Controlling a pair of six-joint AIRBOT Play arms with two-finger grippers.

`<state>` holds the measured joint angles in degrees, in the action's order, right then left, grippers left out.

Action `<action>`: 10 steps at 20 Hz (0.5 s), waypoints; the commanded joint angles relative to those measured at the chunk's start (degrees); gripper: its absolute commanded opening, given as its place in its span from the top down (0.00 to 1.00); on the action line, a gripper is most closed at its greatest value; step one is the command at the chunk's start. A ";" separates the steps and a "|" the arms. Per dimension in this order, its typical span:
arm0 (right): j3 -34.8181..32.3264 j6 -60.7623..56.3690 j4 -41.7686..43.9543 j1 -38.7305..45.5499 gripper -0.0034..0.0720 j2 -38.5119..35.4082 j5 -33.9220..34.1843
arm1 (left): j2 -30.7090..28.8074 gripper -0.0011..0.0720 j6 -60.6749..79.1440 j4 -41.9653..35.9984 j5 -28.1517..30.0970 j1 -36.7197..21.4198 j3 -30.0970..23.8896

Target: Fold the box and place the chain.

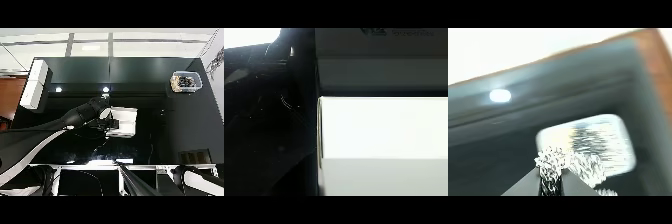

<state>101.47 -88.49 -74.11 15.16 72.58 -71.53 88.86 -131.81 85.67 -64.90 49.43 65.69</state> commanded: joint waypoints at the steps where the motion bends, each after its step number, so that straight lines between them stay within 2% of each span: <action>1: -2.78 4.57 9.53 -2.05 0.95 -6.82 -2.64 | 0.02 0.95 0.00 0.00 0.02 0.00 0.04; 6: -18.93 9.94 9.81 -8.72 0.95 -18.47 -2.49 | 0.02 0.95 0.00 -0.02 0.09 0.00 0.04; 10: -27.91 10.49 14.47 -15.28 0.95 -22.88 -7.72 | 0.02 0.95 0.00 -0.04 -0.07 0.00 0.04</action>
<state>79.70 -79.00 -63.11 3.97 53.15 -75.59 88.86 -131.81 85.65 -64.79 49.43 65.67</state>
